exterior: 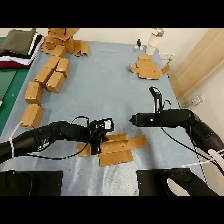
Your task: Fold the box.
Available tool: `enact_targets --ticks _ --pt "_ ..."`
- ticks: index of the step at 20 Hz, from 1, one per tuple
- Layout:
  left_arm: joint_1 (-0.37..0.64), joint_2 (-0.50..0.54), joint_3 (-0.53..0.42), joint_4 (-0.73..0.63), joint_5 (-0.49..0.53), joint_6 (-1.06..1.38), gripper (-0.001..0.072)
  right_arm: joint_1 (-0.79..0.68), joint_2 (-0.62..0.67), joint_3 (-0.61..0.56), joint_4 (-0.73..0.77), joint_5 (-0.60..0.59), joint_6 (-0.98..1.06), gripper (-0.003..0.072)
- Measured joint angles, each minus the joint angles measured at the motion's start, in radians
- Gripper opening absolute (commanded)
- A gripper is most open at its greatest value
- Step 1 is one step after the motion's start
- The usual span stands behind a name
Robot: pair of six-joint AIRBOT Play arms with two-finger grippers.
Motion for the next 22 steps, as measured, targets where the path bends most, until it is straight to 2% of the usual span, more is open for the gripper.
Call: enact_targets --ticks 7,13,22 --pt "0.088 0.034 -0.001 0.038 0.061 -0.035 0.0012 0.000 0.000 0.000 -0.002 0.001 -0.003 0.0002" --pt "0.089 0.040 0.000 0.034 0.089 0.003 0.0013 0.000 0.000 0.000 -0.002 0.003 -0.003 0.0002" --pt "0.089 0.040 0.038 0.032 0.184 0.053 0.0012 0.000 0.000 0.000 -0.001 0.005 -0.003 0.0002"
